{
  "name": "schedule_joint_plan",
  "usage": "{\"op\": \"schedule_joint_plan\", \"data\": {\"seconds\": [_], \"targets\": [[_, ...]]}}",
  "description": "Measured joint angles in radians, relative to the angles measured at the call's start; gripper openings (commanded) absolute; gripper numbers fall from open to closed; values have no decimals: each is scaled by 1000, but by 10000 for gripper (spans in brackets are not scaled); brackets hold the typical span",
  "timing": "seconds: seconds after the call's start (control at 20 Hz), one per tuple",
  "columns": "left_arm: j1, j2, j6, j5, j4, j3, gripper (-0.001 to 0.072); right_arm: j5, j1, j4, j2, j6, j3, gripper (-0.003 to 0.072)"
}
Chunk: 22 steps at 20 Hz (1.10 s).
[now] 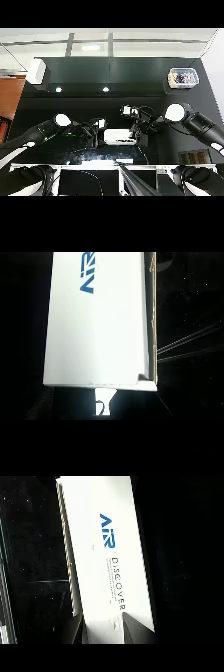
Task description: Fold the box and place the chain.
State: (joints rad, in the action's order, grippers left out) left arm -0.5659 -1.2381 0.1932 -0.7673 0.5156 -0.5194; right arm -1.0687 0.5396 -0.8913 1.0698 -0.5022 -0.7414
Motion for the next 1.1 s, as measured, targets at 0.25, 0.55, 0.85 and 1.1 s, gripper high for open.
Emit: {"op": "schedule_joint_plan", "data": {"seconds": [0.25,0.55,0.85,1.1], "targets": [[0,0,2,0,0,0,369,-2,0,0,0,0,6,270],[0,0,3,0,0,0,369,8,29,-7,0,-1,21,271],[0,0,2,-1,1,0,369,19,40,-7,0,-3,24,274],[0,0,0,-1,0,0,369,25,42,-29,0,-20,24,275]]}}
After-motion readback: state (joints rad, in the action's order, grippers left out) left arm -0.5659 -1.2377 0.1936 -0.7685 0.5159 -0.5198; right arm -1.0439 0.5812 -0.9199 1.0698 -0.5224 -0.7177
